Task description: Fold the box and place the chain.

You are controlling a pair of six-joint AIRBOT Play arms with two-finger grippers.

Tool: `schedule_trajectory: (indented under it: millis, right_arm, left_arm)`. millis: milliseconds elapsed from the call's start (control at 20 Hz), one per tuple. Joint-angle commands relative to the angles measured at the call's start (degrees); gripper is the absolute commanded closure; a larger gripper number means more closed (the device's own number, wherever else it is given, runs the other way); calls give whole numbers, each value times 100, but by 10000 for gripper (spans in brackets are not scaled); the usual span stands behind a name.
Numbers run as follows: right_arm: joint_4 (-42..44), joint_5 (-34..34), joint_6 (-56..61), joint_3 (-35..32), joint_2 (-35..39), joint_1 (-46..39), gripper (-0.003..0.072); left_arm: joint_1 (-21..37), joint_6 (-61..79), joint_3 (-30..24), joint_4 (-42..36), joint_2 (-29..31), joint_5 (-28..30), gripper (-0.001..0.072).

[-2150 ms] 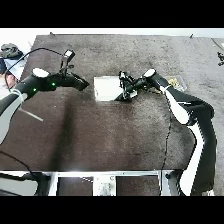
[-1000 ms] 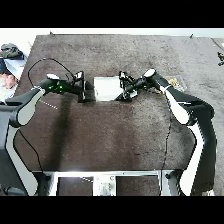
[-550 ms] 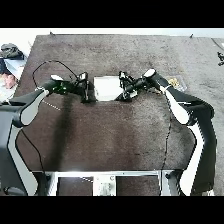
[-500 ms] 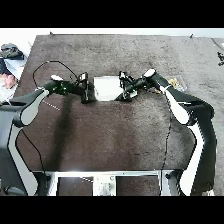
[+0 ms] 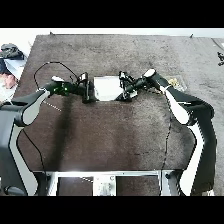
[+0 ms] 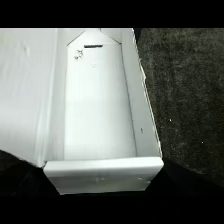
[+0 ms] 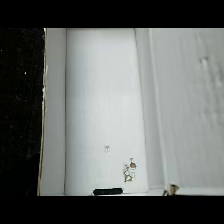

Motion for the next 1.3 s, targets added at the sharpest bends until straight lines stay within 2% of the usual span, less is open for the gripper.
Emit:
schedule_trajectory:
  millis: [0,300,500,1250]
  right_arm:
    - [2,2,0,-2,-4,-2,521]
    - [2,2,0,-2,-4,-2,521]
    - [2,2,0,-2,-4,-2,521]
    - [2,0,0,-2,-4,-2,521]
  left_arm:
    - [0,-59,2,-33,-4,46,-11]
    - [-120,-361,2,354,-4,186,-11]
    - [-236,-356,4,260,-4,385,-11]
    - [-236,-310,4,203,-4,358,3]
